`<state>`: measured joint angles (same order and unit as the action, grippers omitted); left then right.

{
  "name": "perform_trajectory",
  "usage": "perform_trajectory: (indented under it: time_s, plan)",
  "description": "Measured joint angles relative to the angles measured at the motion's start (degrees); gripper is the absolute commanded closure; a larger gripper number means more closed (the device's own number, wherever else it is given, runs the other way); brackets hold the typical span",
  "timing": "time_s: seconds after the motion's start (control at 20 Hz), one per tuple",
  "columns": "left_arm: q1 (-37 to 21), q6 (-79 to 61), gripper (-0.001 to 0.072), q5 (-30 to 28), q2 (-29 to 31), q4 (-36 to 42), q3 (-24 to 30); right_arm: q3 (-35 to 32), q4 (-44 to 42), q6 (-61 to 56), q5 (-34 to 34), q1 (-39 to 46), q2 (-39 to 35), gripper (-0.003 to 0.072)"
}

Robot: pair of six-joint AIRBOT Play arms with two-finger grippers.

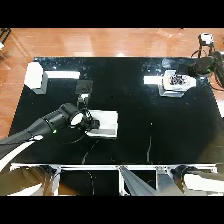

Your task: Fold the box and place the chain.

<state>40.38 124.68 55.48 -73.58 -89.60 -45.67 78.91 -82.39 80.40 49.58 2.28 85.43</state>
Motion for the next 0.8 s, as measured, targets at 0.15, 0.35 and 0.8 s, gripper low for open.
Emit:
perform_trajectory:
  time_s: [0.15, 0.35, 0.8]
  plan:
    - [-0.02, -0.07, 0.0694, -0.09, 0.0, -0.02, 0.0, 5.9, 0.02, 1.42, -0.46, 1.46, 8.74, 0.0112]
    - [-0.07, -0.2, 0.0694, -0.59, 0.0, 0.11, 0.0, 10.08, 0.02, 3.43, -0.46, 2.1, 15.67, 0.0112]
    - [-0.07, -0.2, 0.0694, -0.98, 0.02, 0.52, 0.02, 11.67, 0.13, 13.66, -0.7, 2.34, 19.32, 0.0254]
